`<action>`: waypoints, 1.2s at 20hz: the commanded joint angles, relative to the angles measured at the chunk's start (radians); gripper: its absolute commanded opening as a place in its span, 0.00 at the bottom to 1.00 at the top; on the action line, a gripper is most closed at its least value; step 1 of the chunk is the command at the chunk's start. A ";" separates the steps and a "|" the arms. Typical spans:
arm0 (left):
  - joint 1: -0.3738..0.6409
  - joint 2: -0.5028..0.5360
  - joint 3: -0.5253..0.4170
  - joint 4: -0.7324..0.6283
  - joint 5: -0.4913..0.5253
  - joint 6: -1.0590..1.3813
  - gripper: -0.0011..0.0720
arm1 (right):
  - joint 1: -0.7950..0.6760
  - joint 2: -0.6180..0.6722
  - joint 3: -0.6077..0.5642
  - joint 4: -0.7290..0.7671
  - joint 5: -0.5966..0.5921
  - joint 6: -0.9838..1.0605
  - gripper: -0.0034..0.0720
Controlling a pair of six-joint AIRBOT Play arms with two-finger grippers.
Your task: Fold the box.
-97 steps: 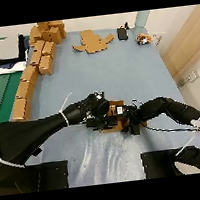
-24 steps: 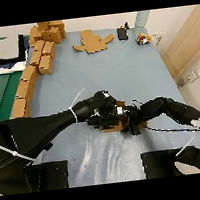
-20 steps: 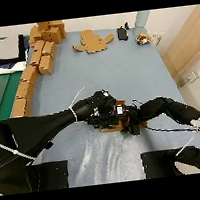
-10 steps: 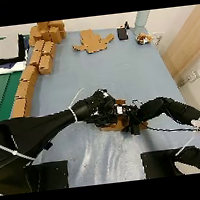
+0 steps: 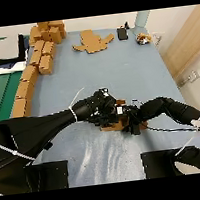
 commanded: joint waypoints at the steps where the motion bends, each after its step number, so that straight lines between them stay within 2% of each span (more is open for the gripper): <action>1: 0.000 0.000 0.000 0.005 -0.037 -0.005 0.44 | 0.000 0.001 0.000 0.001 -0.001 0.004 0.68; 6: 0.001 0.000 0.000 0.012 -0.021 -0.005 0.44 | 0.000 0.001 0.000 0.001 -0.001 0.004 0.68; 11: 0.000 -0.001 0.002 0.012 0.063 -0.003 0.44 | 0.000 0.001 0.000 0.001 -0.001 0.004 0.68; 16: 0.000 -0.001 0.002 0.005 0.046 -0.005 0.44 | 0.000 0.001 0.000 0.001 -0.001 0.004 0.68; 19: 0.000 0.000 0.002 0.020 -0.019 -0.032 0.46 | 0.000 0.001 0.000 0.001 -0.001 0.004 0.68; 20: 0.000 0.000 0.002 0.031 -0.038 -0.043 0.61 | 0.000 0.001 0.000 0.001 -0.001 0.004 0.68; 24: -0.002 0.000 0.021 0.064 -0.043 -0.133 0.61 | 0.000 0.001 0.000 0.001 -0.001 0.004 0.68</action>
